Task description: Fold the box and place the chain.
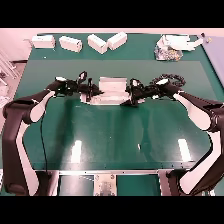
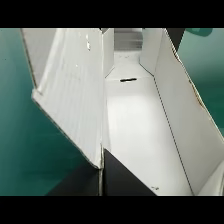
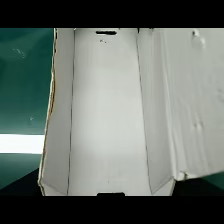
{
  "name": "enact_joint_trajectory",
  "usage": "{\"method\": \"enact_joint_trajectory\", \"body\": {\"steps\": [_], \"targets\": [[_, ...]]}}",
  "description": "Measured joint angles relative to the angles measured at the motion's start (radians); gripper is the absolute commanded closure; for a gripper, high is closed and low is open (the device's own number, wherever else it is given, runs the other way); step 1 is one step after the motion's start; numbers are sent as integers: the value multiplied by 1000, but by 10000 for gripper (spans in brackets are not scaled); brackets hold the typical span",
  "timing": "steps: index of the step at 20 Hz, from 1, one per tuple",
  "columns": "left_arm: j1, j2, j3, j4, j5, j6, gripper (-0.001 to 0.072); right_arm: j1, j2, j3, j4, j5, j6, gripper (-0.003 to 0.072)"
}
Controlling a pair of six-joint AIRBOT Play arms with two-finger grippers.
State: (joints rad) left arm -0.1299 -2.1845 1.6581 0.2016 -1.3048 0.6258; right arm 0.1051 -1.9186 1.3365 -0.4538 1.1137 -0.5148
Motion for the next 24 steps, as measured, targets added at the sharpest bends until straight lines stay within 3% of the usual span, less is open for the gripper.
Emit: {"method": "enact_joint_trajectory", "body": {"steps": [13, 15, 24], "targets": [[1, 0, 0, 0, 0, 0, 687, 0, -13, 30, -2, 32, 11, 132], [1, 0, 0, 0, -1, 0, 687, 0, -13, 30, -2, 35, 11, 217], [0, 0, 0, 0, -1, 0, 687, 0, -24, 31, 5, 41, 8, 202]]}}
